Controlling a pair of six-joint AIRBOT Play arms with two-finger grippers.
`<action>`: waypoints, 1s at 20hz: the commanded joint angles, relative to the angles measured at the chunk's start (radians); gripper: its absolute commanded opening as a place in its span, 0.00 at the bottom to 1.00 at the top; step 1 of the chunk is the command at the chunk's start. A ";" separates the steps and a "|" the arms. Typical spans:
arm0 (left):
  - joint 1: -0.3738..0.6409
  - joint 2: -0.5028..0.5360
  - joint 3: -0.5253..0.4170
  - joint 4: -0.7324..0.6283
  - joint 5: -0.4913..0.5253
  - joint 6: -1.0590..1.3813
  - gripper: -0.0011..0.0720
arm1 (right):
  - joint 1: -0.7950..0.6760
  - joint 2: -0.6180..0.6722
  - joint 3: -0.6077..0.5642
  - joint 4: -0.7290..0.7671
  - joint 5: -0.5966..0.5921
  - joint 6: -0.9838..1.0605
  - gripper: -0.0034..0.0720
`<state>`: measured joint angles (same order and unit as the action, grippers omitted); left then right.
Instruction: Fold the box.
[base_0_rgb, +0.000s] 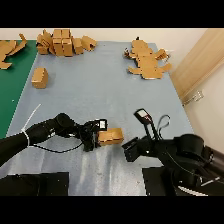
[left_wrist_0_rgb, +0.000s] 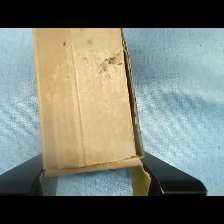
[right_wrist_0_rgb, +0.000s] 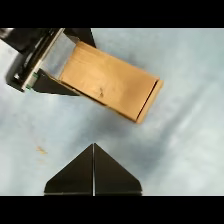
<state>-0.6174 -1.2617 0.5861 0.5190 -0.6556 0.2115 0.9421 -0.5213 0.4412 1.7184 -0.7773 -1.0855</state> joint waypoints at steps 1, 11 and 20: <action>0.000 0.000 0.001 0.000 0.002 -0.003 0.85 | -0.069 0.143 -0.262 0.400 0.486 0.118 0.05; 0.000 0.000 0.001 0.000 -0.001 -0.003 0.85 | -0.080 -0.016 -0.409 0.436 0.949 0.233 0.05; 0.001 0.000 0.001 0.000 0.002 -0.003 0.85 | -0.025 -0.059 -0.409 0.436 0.893 0.248 0.05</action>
<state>-0.6174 -1.2617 0.5861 0.5190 -0.6548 0.2081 0.9089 -0.5739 0.0326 2.1536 0.1467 -0.8410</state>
